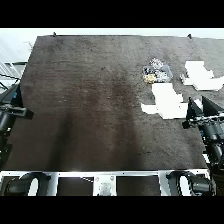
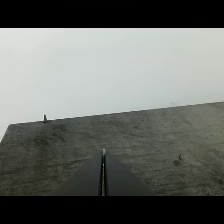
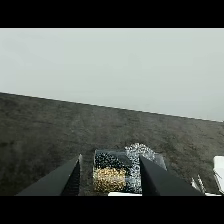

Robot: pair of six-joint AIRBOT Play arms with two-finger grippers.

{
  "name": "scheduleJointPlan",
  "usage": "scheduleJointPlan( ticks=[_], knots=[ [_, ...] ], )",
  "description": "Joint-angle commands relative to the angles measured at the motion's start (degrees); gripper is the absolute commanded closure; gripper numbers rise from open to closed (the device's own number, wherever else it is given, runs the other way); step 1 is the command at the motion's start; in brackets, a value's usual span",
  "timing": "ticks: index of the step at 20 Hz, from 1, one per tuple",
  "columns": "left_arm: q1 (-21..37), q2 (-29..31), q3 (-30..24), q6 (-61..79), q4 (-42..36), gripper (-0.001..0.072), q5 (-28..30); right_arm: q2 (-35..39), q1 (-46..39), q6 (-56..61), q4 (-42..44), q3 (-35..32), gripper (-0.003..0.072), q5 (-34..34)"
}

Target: Fold the box and place the chain.

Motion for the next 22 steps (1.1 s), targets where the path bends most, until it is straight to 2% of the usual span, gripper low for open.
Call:
scheduleJointPlan(
  ticks=[1, 2, 4, 8, 11, 14, 16, 17, 19, 20, 22],
  knots=[
    [0.02, 0.00, -0.07, -0.02, -0.02, 0.0680, -0.02, 0.04, 0.04, 0.00, 0.13, -0.15, 0.0244, 0.00],
    [0.02, 0.00, -0.04, -0.02, -0.04, 0.0680, -0.02, 0.04, 0.07, 0.02, 0.15, -0.17, 0.0242, 0.00],
    [0.02, 0.00, -0.04, -0.02, -0.04, 0.0680, -0.02, 0.04, 0.02, 0.07, 0.20, -0.11, 0.0159, -0.07],
    [0.02, 0.00, -0.04, -0.02, -0.02, 0.0680, 0.00, -1.53, 0.00, 6.78, 0.17, 0.83, 0.0158, -7.78],
    [0.02, 0.00, -0.04, -0.02, -0.04, 0.0680, -0.02, -10.10, -0.48, 8.66, 0.17, 5.01, 0.0158, -8.66],
    [0.02, 0.00, -0.04, -0.02, -0.04, 0.0680, 0.00, -25.77, -1.88, 8.63, 0.11, 13.22, 0.0158, -7.67],
    [0.02, 0.00, -0.04, -0.02, -0.04, 0.0680, -0.02, -37.70, -5.86, 10.10, -0.28, 20.35, 0.0157, -0.83],
    [0.02, 0.00, -0.04, -0.02, -0.04, 0.0680, -0.02, -43.89, -9.42, 13.60, -2.69, 24.44, 0.0156, 5.60],
    [0.02, 0.00, -0.04, -0.02, -0.02, 0.0680, 0.00, -54.86, -17.53, 24.61, -14.27, 33.66, 0.0148, 21.27],
    [0.02, 0.00, -0.04, -0.02, -0.04, 0.0680, -0.02, -59.32, -21.18, 28.83, -19.98, 38.49, 0.0109, 28.59],
    [0.02, 0.00, -0.04, -0.02, -0.04, 0.0680, -0.02, -67.14, -27.80, 33.05, -27.15, 48.59, 0.0109, 40.89]
  ],
)
